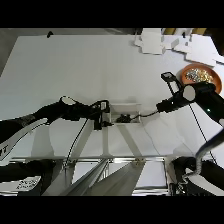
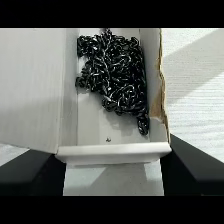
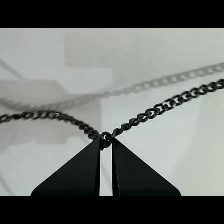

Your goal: Fold the box and place the chain.

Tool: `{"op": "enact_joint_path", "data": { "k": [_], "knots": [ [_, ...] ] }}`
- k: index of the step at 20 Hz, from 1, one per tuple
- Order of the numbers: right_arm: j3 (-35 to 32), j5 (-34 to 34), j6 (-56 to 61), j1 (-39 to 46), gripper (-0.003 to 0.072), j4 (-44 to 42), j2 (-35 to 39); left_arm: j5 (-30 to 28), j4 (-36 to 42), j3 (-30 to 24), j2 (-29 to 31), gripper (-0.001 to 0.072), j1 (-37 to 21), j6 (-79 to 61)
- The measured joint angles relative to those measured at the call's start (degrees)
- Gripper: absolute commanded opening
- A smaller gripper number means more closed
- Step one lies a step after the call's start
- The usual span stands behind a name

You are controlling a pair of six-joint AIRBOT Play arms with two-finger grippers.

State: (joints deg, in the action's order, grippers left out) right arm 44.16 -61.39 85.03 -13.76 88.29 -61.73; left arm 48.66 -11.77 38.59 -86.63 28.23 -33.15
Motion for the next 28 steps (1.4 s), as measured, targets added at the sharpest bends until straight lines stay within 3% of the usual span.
{"op": "enact_joint_path", "data": {
  "k": [6, 11, 20, 26, 28],
  "knots": [
    [0.0, -2.8, -0.1, -9.0, 0.0017, -7.1, 13.3, 0.0, 0.0, 0.0, 0.0, 0.0343, 0.0, 0.0],
    [0.0, 0.2, -0.1, -16.5, 0.0017, -12.8, 18.2, 0.0, 0.0, 0.0, 0.0, 0.0343, 0.0, 0.0],
    [0.0, 9.5, 0.0, -22.7, 0.0017, -20.8, 19.1, 0.0, 0.0, 0.0, 0.0, 0.0343, 0.0, 0.0],
    [0.0, 13.8, 0.0, -26.1, 0.0021, -24.1, 14.6, 0.0, 0.0, 0.0, 0.0, 0.0343, 0.0, 0.0],
    [0.0, 15.5, 0.0, -26.7, 0.0112, -24.3, 11.6, 0.0, 0.0, 0.0, 0.0, 0.0343, 0.0, 0.0]
  ]
}}
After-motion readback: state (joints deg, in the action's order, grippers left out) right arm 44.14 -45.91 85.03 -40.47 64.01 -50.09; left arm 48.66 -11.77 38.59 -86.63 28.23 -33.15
